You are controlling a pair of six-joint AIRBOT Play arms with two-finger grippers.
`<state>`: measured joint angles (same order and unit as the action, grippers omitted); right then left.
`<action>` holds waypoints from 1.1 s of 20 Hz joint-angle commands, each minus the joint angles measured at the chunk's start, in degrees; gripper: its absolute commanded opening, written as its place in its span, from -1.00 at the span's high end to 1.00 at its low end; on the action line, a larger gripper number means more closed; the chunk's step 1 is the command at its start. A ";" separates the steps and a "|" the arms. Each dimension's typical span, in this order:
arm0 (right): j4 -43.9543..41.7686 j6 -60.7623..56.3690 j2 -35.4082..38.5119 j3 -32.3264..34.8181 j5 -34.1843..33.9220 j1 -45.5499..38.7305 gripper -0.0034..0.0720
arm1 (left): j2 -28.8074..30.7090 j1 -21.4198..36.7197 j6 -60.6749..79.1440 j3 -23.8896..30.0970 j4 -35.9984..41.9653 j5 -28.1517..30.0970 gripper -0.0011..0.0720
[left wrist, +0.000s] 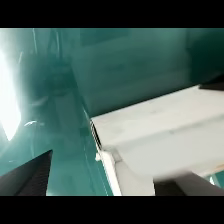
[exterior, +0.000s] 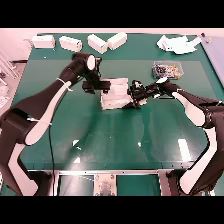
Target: Fold the box and place the chain.
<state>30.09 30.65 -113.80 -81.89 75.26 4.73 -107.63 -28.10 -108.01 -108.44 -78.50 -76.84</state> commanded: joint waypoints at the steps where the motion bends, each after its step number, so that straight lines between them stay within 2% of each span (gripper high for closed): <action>1: -0.02 -0.02 0.04 -0.02 -0.02 0.04 -0.63 | 3.91 2.34 7.58 0.02 4.07 -1.73 -0.97; 6: 0.00 -0.02 0.04 -0.02 -0.02 0.04 -0.63 | 8.96 8.20 31.12 0.55 14.88 -5.35 -0.96; 8: -0.02 -0.02 0.04 -0.02 -0.02 0.04 -0.63 | 8.81 10.69 37.81 0.55 14.14 -6.21 -0.96; 11: -0.02 -0.02 0.04 -0.02 -0.02 0.04 -0.63 | 8.46 14.34 39.52 1.57 14.47 -7.28 -0.96; 13: -0.02 -0.02 0.04 -0.02 -0.02 0.04 -0.63 | 8.39 15.10 41.11 1.57 13.92 -3.19 -0.96; 15: -0.02 -0.02 0.04 -0.02 -0.02 0.04 -0.63 | 8.04 15.10 52.39 3.02 13.29 1.05 -0.97; 17: 0.00 -0.02 0.04 -0.02 -0.02 0.04 -0.63 | 7.45 15.10 66.73 7.48 16.37 2.45 -0.99; 19: -0.02 -0.02 0.04 -0.02 0.00 0.04 -0.63 | 6.75 15.10 78.84 14.16 18.43 6.38 -0.99; 22: 0.00 -0.02 0.04 -0.02 -0.02 0.04 -0.63 | 6.43 15.10 81.29 19.76 20.33 12.20 -0.99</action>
<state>30.06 30.65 -113.80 -81.89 75.22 4.73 -100.90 -13.10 -36.03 -93.86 -61.30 -70.70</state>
